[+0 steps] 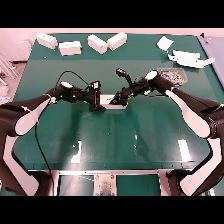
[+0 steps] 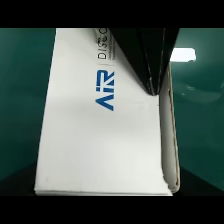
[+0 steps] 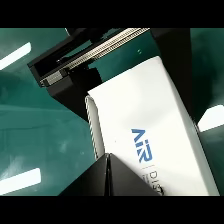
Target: Fold the box and place the chain.
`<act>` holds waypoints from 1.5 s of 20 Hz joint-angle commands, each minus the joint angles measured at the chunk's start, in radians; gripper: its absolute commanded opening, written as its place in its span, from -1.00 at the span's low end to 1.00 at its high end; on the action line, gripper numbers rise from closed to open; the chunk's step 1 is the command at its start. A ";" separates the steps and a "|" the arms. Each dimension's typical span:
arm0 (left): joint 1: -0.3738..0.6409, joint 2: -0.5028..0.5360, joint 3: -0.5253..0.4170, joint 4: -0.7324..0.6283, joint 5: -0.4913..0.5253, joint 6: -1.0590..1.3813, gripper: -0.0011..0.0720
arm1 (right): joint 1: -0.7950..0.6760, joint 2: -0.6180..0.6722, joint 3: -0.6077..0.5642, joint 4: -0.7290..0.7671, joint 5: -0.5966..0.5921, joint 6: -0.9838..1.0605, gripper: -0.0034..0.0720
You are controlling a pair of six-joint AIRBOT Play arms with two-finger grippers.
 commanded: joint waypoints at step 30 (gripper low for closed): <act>0.000 0.001 0.001 -0.004 0.002 0.002 0.62 | -0.270 0.972 -0.518 0.028 -0.212 0.258 -0.88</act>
